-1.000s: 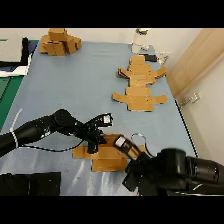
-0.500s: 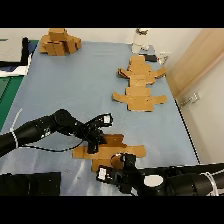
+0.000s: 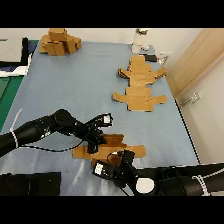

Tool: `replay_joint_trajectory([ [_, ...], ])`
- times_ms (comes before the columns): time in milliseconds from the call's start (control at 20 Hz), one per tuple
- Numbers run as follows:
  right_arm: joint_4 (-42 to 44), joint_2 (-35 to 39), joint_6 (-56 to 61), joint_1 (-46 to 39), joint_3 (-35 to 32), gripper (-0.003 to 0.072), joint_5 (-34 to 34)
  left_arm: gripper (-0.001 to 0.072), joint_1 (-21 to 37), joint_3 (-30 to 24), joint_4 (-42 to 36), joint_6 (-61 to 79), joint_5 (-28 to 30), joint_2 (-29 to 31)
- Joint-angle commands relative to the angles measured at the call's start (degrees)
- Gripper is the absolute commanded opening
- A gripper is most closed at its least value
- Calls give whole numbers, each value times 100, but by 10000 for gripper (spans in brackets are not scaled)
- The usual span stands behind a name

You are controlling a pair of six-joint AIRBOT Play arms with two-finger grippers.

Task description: Fold the box.

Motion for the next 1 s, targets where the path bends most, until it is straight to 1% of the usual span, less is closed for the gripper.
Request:
replay_joint_trajectory([
  [0,59,-26,404,7,181,643,-299,13,-4,-2,2,2,-2,0],
  [150,-15,59,417,-87,247,663,-457,13,-4,-2,2,2,-2,0],
  [200,-15,170,470,-190,205,720,-481,13,-4,-2,2,2,2,0],
  [350,2,883,424,-446,-114,720,-256,13,-4,-2,2,2,0,0],
  [550,-57,2081,44,-472,-721,720,223,13,-4,-2,2,2,0,0],
  [650,-256,2542,-26,-472,-1045,720,496,13,-4,-2,2,2,0,0],
  [800,-540,2924,-26,-483,-1300,720,645,13,-4,-2,2,2,0,0],
  [950,-619,2909,-28,-483,-1392,720,645,13,-4,-2,2,4,0,0],
])
